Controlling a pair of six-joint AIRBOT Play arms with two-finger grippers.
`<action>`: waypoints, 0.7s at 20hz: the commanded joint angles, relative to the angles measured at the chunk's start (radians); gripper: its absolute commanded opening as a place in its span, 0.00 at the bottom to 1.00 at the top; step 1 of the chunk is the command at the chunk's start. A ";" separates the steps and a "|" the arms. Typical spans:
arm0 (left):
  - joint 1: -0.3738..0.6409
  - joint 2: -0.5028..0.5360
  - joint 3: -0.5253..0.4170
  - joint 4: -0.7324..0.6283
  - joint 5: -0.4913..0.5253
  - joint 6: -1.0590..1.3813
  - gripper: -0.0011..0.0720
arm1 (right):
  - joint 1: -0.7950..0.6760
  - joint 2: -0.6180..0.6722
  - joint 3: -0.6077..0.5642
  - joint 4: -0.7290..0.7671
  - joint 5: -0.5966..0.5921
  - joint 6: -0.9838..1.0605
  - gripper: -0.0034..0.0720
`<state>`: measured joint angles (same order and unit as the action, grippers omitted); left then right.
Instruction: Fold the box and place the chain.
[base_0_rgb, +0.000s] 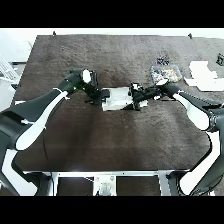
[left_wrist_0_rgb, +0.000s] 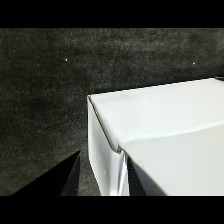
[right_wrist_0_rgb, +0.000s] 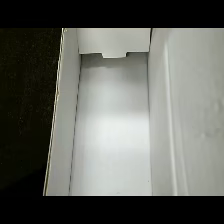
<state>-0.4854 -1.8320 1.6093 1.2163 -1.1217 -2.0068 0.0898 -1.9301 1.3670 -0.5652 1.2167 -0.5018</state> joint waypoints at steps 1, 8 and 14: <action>-0.018 -0.036 0.064 0.061 -0.065 -0.035 0.48 | 0.001 0.000 0.000 0.000 0.000 0.000 0.77; -0.048 -0.151 0.254 0.152 -0.242 -0.081 0.48 | 0.001 0.000 0.000 0.000 0.000 0.000 0.77; -0.072 -0.182 0.295 0.223 -0.275 -0.082 0.47 | 0.001 0.000 0.000 0.000 0.000 0.000 0.77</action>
<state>-0.5476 -1.9995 1.8851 1.4025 -1.3727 -2.0857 0.0898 -1.9301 1.3670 -0.5648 1.2163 -0.5018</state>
